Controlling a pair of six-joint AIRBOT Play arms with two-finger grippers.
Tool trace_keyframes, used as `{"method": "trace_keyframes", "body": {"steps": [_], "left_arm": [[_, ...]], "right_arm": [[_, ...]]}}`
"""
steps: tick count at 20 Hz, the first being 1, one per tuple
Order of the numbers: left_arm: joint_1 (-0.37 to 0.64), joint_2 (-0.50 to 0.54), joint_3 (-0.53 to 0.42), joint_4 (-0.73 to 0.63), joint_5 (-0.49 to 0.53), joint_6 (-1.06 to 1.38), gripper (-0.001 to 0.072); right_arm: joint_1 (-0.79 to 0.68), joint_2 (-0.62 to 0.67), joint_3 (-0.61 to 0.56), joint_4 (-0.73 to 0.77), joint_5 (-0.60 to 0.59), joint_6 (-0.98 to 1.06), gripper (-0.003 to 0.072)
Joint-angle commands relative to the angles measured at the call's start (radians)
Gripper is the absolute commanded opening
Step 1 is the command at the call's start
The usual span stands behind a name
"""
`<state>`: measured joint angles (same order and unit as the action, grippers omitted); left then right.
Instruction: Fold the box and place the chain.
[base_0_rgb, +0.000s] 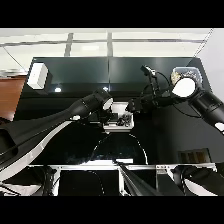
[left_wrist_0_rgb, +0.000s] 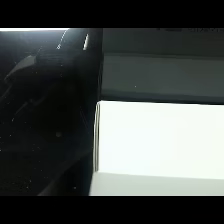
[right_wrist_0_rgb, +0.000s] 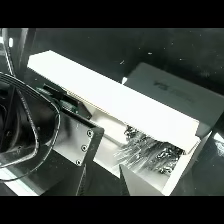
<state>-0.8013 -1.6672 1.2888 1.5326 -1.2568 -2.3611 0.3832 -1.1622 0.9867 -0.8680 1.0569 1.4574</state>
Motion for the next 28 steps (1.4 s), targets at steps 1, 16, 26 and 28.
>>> {"method": "trace_keyframes", "body": {"steps": [1, 16, 26, 28], "left_arm": [[0.0, 0.0, 0.001, -0.006, -0.005, 0.0, 0.0029], [0.008, 0.005, 0.025, -0.013, -0.003, -0.007, 0.0031], [-0.008, 0.235, 0.039, 0.125, -0.072, 0.214, 0.052], [0.023, 0.375, -0.095, 0.205, -0.042, 0.166, 0.052]], "right_arm": [[-0.059, 0.01, 0.017, -0.068, 0.1, -0.011, 0.0255], [-0.387, 0.181, -0.052, -0.37, 0.279, -0.048, 0.0254], [-0.388, 0.181, -0.068, -0.322, 0.224, -0.05, 0.0255], [-0.388, 0.181, -0.068, -0.321, 0.208, -0.05, 0.0255]]}}
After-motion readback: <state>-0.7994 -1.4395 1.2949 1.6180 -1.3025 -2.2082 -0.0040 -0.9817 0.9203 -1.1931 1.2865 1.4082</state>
